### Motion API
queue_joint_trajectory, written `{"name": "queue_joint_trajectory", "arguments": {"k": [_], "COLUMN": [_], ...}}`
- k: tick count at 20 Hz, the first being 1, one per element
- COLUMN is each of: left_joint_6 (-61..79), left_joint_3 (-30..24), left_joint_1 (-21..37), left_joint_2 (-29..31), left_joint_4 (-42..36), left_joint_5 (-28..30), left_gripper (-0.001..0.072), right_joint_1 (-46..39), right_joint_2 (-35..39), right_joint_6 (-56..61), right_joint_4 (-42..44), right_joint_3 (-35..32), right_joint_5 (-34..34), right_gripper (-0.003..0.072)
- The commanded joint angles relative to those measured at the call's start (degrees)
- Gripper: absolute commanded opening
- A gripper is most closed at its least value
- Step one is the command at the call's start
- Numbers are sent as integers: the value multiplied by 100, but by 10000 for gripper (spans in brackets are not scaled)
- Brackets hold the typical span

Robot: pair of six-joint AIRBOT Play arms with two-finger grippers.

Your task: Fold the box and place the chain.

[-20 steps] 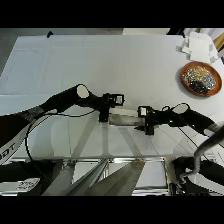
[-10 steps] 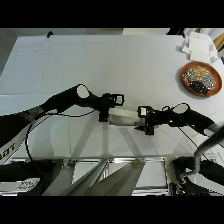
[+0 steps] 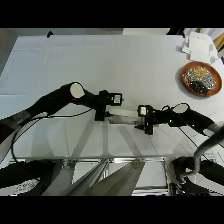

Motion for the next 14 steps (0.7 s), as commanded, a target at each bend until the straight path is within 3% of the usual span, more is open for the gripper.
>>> {"name": "queue_joint_trajectory", "arguments": {"k": [1, 3, 5, 6, 7, 11, 14], "left_joint_6": [-1058, -1453, -1495, -1493, -1497, -1600, -1495], "left_joint_3": [0, 0, 0, 0, 0, -2, -2], "left_joint_1": [4, 4, -31, -72, -125, -542, -737], "left_joint_2": [577, 890, 1104, 1152, 1163, 981, 605], "left_joint_4": [1064, 1255, 1165, 1082, 960, 444, -1054], "left_joint_5": [-280, -590, -955, -1165, -1421, -1823, -1694], "left_gripper": [462, 422, 216, 44, 5, 5, 7], "right_joint_1": [0, 0, 0, 0, 0, 0, 0], "right_joint_2": [4, 4, 4, 4, 4, 4, 4], "right_joint_6": [0, 0, 0, 0, 0, 0, 0], "right_joint_4": [-2, -2, -4, -2, -2, -2, -2], "right_joint_3": [-2, -2, -2, -2, -2, -2, -2], "right_joint_5": [20, 17, 17, 17, 17, 20, 17], "right_gripper": [296, 296, 296, 296, 296, 296, 296]}}
